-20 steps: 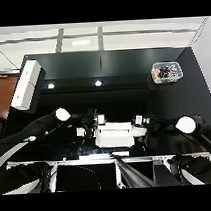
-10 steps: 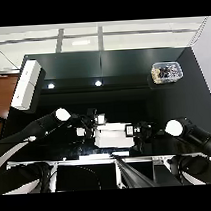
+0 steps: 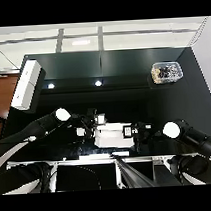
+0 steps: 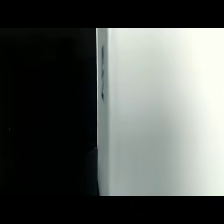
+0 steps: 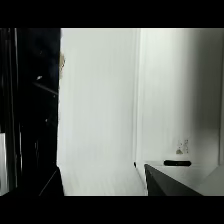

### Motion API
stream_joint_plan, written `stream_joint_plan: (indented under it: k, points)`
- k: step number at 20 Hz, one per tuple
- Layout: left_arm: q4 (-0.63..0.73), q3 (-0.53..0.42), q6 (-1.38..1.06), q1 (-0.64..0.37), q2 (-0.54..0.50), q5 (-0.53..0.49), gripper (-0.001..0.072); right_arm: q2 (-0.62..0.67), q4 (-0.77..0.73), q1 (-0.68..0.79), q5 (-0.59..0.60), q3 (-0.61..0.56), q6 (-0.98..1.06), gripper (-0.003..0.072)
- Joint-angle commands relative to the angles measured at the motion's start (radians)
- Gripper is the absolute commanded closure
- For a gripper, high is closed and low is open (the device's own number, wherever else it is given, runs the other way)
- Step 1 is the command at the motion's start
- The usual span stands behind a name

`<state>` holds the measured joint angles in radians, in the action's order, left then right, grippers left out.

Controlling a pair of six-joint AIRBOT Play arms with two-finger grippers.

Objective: Fold the box and place the chain.

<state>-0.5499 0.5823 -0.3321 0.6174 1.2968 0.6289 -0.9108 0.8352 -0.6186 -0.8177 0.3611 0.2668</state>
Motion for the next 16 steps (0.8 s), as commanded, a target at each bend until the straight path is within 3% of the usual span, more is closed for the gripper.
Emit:
stream_joint_plan:
  k: [1, 7, 11, 16]
  points:
    - [0.0, -0.001, 0.0, 0.0, 0.0, 0.0, 0.0683, -0.008, -0.072, -0.011, 0.081, -0.009, -0.002, 0.0077]
    - [0.0, -0.001, 0.0, 0.0, 0.0, 0.001, 0.0684, -0.006, -0.091, -0.011, 0.079, 0.026, 0.023, 0.0077]
    - [0.0, -0.001, 0.0, 0.0, 0.0, 0.001, 0.0683, -0.005, 0.068, -0.011, 0.078, 0.071, 0.11, 0.0077]
    - [0.0, -0.001, 0.0, 0.0, 0.0, 0.001, 0.0683, 0.0, 0.159, -0.011, 0.052, 0.127, 0.164, 0.0077]
